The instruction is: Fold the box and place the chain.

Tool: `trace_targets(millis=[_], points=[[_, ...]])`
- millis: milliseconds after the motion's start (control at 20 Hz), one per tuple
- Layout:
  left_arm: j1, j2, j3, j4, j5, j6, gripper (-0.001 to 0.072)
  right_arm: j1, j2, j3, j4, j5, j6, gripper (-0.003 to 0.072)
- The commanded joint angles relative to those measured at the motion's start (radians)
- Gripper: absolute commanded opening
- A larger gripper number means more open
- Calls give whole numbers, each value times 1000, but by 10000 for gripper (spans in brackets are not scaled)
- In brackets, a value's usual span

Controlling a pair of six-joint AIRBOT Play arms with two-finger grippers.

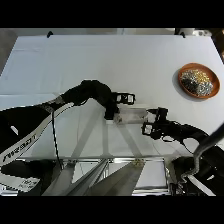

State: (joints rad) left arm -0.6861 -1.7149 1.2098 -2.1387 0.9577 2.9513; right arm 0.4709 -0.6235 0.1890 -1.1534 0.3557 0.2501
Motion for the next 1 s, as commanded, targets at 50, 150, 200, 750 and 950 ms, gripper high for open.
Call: trace_targets(millis=[50, 150, 200, 750, 950], points=[[0, 0, 0, 0, 0, 0, 14, -107, -3, 32, 114, 44, -36, 671], [0, 0, 0, 0, 0, 0, 14, -118, -13, 33, 158, 106, -158, 671], [0, 0, 0, 0, 0, 1, 14, -118, -28, 33, 197, 128, -217, 670], [0, 0, 0, 0, 0, 0, 14, -123, -192, 80, 368, 111, -312, 671], [0, 0, 0, 0, 0, 0, 14, -198, -222, 142, 307, 253, -312, 672]])
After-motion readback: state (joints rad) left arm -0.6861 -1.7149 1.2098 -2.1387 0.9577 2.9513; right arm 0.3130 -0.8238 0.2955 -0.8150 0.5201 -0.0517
